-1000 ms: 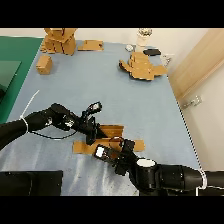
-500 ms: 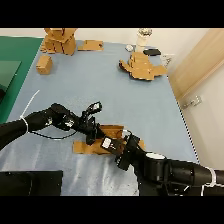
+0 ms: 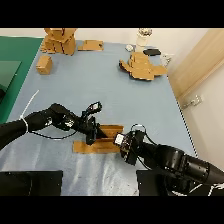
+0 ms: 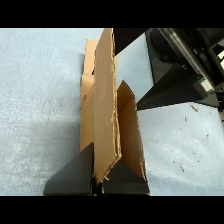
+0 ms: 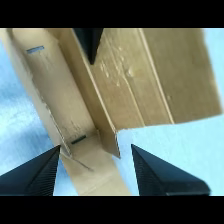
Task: Fold the box.
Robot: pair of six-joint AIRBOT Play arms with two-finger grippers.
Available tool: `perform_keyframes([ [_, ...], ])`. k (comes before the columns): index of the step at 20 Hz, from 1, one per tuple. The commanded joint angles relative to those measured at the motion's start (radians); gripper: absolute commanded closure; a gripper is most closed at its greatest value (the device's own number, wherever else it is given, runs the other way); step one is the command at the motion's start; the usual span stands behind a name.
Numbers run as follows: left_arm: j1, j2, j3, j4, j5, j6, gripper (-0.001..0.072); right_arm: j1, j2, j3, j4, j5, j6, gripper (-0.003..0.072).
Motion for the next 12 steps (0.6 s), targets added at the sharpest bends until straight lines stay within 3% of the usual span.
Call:
perform_keyframes([
  [1,0.0,-0.001,0.001,0.0,0.0,0.0,0.0695,-0.145,0.023,-0.011,0.276,0.064,-0.385,-0.0034],
  [5,0.0,-0.001,0.001,0.0,0.0,0.0,0.0695,-0.36,0.014,-0.011,0.609,0.056,-0.814,-0.0034],
  [9,0.0,-0.001,0.001,0.0,0.0,0.0,0.0695,-0.518,-0.084,-0.007,0.899,0.019,-1.196,-0.0034],
  [12,0.0,-0.001,0.001,0.0,0.0,0.0,0.0695,-0.573,-0.216,0.035,0.99,-0.058,-1.327,-0.0034],
])
